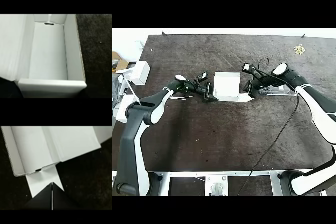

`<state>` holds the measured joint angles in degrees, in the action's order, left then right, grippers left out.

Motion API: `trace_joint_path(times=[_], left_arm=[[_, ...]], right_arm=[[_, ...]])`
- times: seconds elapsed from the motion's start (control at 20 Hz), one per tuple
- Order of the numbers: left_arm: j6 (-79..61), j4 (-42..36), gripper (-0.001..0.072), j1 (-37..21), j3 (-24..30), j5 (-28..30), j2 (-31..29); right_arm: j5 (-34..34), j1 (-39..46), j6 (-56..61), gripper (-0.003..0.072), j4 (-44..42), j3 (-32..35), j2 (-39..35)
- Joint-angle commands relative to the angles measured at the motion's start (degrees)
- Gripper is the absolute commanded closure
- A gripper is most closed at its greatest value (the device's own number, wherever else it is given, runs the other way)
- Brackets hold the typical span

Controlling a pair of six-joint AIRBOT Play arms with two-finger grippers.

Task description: Fold the box and place the chain.

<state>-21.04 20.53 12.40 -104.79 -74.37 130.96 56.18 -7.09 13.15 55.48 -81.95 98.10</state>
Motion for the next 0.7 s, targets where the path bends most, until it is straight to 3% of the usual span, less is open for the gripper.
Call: trace_joint_path(times=[0.0, 0.2, 0.45, 0.65], left_arm=[[0.00, -0.02, 0.0358, 0.00, -0.02, 0.00, 0.00], [0.00, 0.00, 0.0357, 0.00, -0.02, 0.02, 0.00], [0.00, 0.00, 0.0358, 0.00, -0.02, 0.00, 0.00], [0.00, 0.00, 0.0357, 0.00, -0.02, 0.00, 0.00]], right_arm=[[2.95, 0.17, 24.33, 0.0680, 8.61, -0.07, -3.43], [8.22, 1.29, 41.72, 0.0680, 12.04, -0.07, -7.06], [13.09, 8.31, 53.81, 0.0681, 11.80, 0.33, -4.37], [9.29, 12.22, 55.25, 0.0681, 3.26, 4.50, -3.50]])
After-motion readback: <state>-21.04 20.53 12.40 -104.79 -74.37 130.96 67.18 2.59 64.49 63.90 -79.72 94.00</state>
